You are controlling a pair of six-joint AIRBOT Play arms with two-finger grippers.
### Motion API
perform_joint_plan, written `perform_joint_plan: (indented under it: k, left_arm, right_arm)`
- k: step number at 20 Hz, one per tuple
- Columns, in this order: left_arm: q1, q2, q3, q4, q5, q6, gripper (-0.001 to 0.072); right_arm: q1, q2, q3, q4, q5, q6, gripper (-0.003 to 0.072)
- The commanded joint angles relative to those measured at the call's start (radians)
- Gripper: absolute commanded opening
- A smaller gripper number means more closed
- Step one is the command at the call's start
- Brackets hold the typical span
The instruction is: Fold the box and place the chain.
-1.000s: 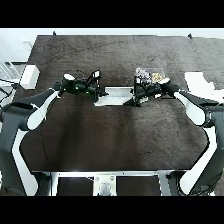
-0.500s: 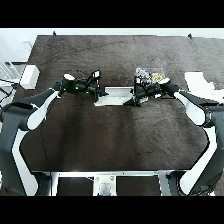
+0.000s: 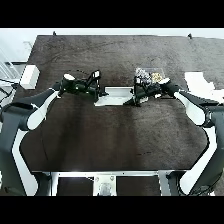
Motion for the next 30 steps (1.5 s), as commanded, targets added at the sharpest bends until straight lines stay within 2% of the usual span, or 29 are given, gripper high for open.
perform_joint_plan:
  k: [1,5,6,7,8,15,18,22,23,24,26,30]
  left_arm:
    - [-0.001,0.001,0.000,0.000,-0.006,0.000,0.0022]
    - [-0.001,0.001,0.000,-0.027,-0.006,0.000,0.0025]
    - [-0.001,0.002,0.000,-0.029,-0.005,0.000,0.0225]
    - [-0.001,0.002,0.002,-0.032,-0.004,0.000,0.0490]
    - [-0.001,0.004,0.002,-0.043,-0.004,0.000,0.0469]
    - [0.012,0.010,0.004,-0.053,-0.031,-0.003,0.0471]
    - [0.059,0.010,0.056,-0.054,-0.171,-0.057,0.0472]
    - [0.127,0.010,0.185,-0.063,-0.446,-0.155,0.0470]
    - [0.137,0.010,0.219,-0.066,-0.502,-0.187,0.0311]
    - [0.145,0.010,0.254,-0.064,-0.579,-0.192,0.0019]
    - [0.145,0.010,0.304,-0.083,-0.647,-0.231,0.0016]
    - [0.141,0.102,0.301,-0.089,-0.602,-0.274,0.0014]
  right_arm:
    - [0.000,0.000,0.000,0.000,0.002,0.000,0.0435]
    - [0.000,0.000,0.000,0.000,0.002,0.000,0.0435]
    - [0.000,0.000,0.000,0.000,0.002,0.000,0.0435]
    - [0.000,0.000,0.000,0.000,0.002,0.000,0.0435]
    - [0.000,0.000,0.000,0.000,0.002,0.000,0.0435]
    - [0.000,0.000,0.000,0.000,0.002,0.000,0.0436]
    - [0.000,0.000,0.000,0.000,0.002,0.000,0.0435]
    - [0.000,0.000,0.000,0.000,0.002,0.000,0.0436]
    - [0.000,0.000,0.000,0.000,0.002,0.000,0.0435]
    - [0.000,0.000,0.000,0.000,0.002,0.000,0.0435]
    - [0.000,0.000,0.000,0.000,0.002,0.000,0.0436]
    - [0.000,0.000,0.000,0.000,0.002,0.000,0.0435]
